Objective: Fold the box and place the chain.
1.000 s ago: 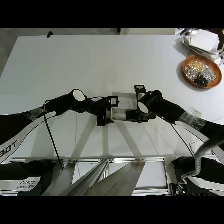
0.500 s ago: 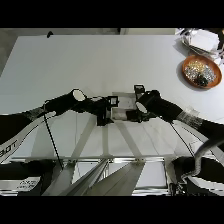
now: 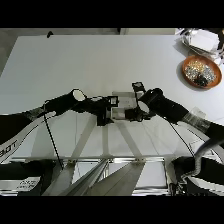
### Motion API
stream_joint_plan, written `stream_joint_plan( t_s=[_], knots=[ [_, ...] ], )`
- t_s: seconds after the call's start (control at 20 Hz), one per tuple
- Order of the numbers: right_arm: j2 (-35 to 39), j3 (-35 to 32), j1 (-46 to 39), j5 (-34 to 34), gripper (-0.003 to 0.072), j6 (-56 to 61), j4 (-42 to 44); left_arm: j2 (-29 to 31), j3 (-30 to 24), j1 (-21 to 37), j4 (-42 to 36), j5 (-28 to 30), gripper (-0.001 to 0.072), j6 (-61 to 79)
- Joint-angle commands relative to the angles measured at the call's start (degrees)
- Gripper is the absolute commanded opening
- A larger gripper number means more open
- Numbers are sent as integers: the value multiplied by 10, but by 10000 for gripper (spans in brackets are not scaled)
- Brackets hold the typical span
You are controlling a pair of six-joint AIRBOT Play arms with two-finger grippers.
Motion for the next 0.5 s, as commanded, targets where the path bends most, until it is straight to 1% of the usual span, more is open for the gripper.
stream_joint_plan(
  t_s=[0.0,0.2,0.3,0.45],
  knots=[
    [35,0,-10,3,459,-25,-7,0,0,0,0,0,252,1],
    [110,1,-61,6,460,-102,7,0,0,0,0,0,252,1],
    [160,3,-104,16,460,-159,24,0,0,0,0,0,252,1],
    [218,13,-191,12,457,-232,20,0,0,0,0,0,252,1]
  ],
)
